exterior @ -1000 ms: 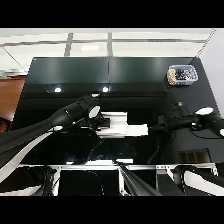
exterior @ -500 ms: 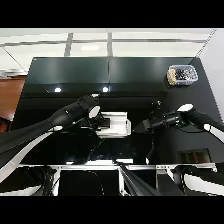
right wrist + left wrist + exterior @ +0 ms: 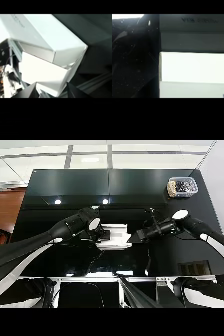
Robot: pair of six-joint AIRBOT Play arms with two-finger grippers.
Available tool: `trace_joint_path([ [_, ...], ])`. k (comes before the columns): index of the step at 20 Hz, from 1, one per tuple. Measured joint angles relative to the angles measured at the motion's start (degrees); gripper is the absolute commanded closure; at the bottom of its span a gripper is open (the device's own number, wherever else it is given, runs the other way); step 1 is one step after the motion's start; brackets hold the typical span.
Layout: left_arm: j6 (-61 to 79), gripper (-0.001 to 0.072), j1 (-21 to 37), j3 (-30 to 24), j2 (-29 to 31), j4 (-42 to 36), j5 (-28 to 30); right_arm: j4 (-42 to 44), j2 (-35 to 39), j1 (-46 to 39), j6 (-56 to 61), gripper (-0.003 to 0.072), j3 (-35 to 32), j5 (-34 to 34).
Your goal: Fold the box and place the chain.
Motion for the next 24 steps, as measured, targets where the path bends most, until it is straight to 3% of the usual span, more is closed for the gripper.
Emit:
trace_joint_path([
  [5, 0.0, 0.0686, 0.0, 0.0, 0.0, 0.0, 0.0, -4.7, 0.1, 6.6, 8.3, 0.0327, 4.0, -5.4],
  [13, 0.0, 0.0686, 0.0, 0.0, 0.0, 0.0, 0.0, -29.1, -0.1, 19.9, 38.0, 0.0329, 13.1, -12.4],
  [19, 0.0, 0.0686, 0.0, 0.0, 0.0, 0.0, 0.0, -50.8, -2.2, 29.7, 65.5, 0.0333, 19.3, -11.2],
  [24, 0.0, 0.0685, 0.0, 0.0, 0.0, 0.0, 0.0, -57.5, -3.2, 33.0, 79.6, 0.0334, 20.7, -9.7],
])
